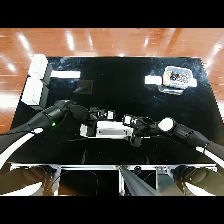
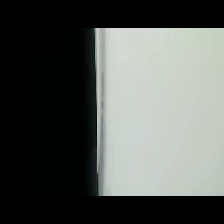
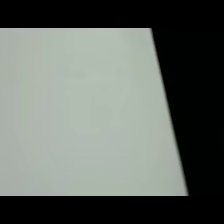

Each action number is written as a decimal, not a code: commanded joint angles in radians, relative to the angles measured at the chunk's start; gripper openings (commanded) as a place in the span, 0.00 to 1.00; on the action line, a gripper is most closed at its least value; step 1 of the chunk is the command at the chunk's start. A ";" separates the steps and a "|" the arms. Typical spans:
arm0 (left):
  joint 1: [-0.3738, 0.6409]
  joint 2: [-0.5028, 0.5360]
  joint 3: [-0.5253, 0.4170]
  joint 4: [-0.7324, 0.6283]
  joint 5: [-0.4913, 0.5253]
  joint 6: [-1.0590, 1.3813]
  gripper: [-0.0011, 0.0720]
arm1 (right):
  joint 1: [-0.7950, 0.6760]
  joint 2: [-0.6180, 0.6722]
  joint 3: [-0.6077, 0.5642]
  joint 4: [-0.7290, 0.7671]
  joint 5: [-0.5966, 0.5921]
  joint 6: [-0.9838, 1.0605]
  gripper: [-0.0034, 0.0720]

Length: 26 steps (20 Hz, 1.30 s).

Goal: Fold the box and place the chain.

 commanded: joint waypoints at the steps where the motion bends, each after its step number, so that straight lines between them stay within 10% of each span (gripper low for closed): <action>1: 0.001 0.003 0.010 -0.013 0.001 -0.070 0.05 | 0.000 0.001 0.000 0.000 -0.002 0.000 0.76; 5: 0.001 0.040 0.016 -0.012 0.003 -0.153 0.79 | 0.000 0.001 0.000 0.000 -0.003 0.000 0.76; 19: 0.037 0.216 0.018 0.225 0.240 -0.403 0.81 | 0.000 0.001 0.000 0.000 -0.003 0.001 0.76; 24: 0.127 0.317 0.018 0.233 0.377 -0.639 0.67 | 0.000 0.001 0.000 0.000 -0.003 0.001 0.76; 26: 0.145 0.324 0.017 0.219 0.459 -0.696 0.04 | 0.000 0.001 0.000 0.000 -0.003 0.001 0.76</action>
